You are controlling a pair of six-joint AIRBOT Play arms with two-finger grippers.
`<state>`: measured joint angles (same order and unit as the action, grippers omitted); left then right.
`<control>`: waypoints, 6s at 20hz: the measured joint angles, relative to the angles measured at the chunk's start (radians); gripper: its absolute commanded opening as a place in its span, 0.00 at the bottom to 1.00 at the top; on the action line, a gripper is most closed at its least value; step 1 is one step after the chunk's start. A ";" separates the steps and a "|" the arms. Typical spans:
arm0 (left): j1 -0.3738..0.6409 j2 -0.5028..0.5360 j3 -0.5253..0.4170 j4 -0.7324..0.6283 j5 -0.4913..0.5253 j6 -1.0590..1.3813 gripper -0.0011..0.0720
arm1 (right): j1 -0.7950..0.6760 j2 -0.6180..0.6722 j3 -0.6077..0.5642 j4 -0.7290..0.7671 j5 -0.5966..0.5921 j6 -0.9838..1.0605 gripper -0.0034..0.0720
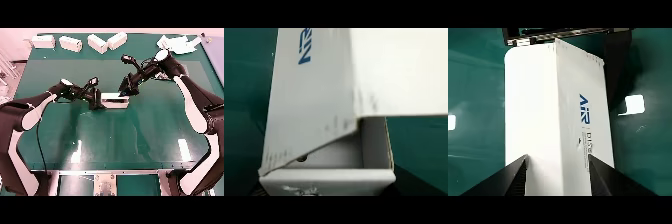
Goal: Fold the box and place the chain.
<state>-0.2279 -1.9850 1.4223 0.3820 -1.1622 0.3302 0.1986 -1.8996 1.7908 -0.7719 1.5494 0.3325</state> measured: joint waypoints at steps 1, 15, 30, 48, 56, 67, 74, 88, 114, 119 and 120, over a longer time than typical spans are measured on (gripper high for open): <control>0.000 0.000 0.000 0.000 0.000 0.000 0.66 | 0.000 0.000 0.000 0.002 0.004 0.000 0.65; 0.000 0.000 0.000 -0.001 0.000 -0.001 0.66 | 0.000 -0.017 -0.001 -0.034 -0.049 -0.003 0.72; 0.000 0.000 0.000 0.000 0.000 -0.001 0.66 | 0.019 -0.018 0.034 -0.050 -0.095 -0.005 0.70; 0.001 0.000 0.000 -0.003 0.005 -0.002 0.66 | 0.040 -0.017 0.025 -0.124 -0.146 0.021 0.57; 0.001 0.000 0.000 0.000 0.002 0.000 0.66 | 0.048 -0.016 0.013 -0.135 -0.147 0.023 0.53; 0.000 0.000 0.001 -0.001 -0.001 -0.002 0.66 | 0.058 0.004 -0.002 -0.135 -0.195 -0.002 0.53; 0.001 0.000 0.000 0.002 -0.005 0.001 0.66 | 0.067 0.013 -0.018 -0.134 -0.192 -0.003 0.53; 0.000 0.001 0.000 0.005 -0.010 0.005 0.66 | 0.071 0.015 -0.110 -0.076 -0.167 -0.022 0.53; -0.001 0.000 0.000 0.000 -0.002 -0.001 0.66 | -0.032 0.023 -0.286 0.256 -0.158 -0.192 0.06; -0.001 0.000 0.000 0.005 -0.005 0.007 0.66 | -0.012 0.022 -0.365 0.265 -0.204 -0.204 0.06; -0.001 0.000 0.000 0.006 -0.005 0.008 0.66 | -0.009 0.021 -0.378 0.264 -0.215 -0.204 0.06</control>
<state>-0.2287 -1.9846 1.4223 0.3885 -1.1675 0.3382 0.1894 -1.8786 1.4124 -0.5083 1.3342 0.1280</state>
